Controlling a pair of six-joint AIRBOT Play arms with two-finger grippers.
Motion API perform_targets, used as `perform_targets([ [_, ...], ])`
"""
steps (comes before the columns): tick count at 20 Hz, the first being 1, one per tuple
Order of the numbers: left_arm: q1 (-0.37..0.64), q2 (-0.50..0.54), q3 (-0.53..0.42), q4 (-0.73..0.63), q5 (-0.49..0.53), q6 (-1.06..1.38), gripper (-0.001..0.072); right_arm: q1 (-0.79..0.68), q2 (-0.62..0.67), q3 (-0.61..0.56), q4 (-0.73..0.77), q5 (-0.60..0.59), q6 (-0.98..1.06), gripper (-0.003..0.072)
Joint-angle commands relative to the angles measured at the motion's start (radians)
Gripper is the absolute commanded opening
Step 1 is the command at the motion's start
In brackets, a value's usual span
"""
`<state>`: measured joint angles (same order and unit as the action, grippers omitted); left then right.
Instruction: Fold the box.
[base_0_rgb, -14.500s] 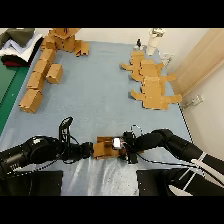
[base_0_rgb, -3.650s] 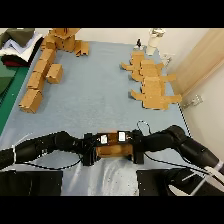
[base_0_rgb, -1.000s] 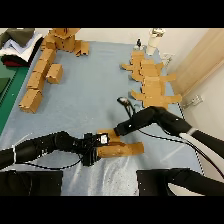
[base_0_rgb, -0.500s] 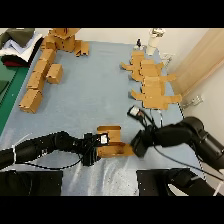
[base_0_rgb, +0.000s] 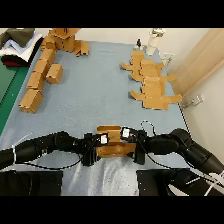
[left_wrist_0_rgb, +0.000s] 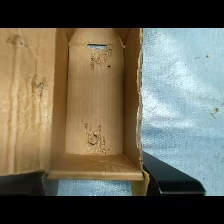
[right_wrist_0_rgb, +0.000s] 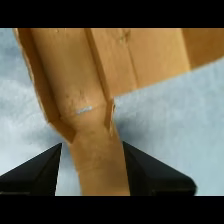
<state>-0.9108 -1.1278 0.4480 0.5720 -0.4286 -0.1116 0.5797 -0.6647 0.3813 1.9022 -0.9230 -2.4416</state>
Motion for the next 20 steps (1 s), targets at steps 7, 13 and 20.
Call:
perform_targets([
  [7, 0.001, 0.000, 0.000, 0.000, 0.000, 0.000, 0.0411, 0.099, -0.033, -0.009, 0.148, 0.076, -0.160, 0.0138],
  [13, 0.001, 0.000, 0.000, 0.000, 0.000, 0.000, 0.0411, 0.126, -0.096, -0.009, 0.144, 0.175, -0.197, 0.0143],
  [20, 0.001, 0.000, 0.000, 0.000, 0.000, 0.000, 0.0410, 0.125, -0.048, -0.008, 0.055, 0.104, -0.086, 0.0143],
])
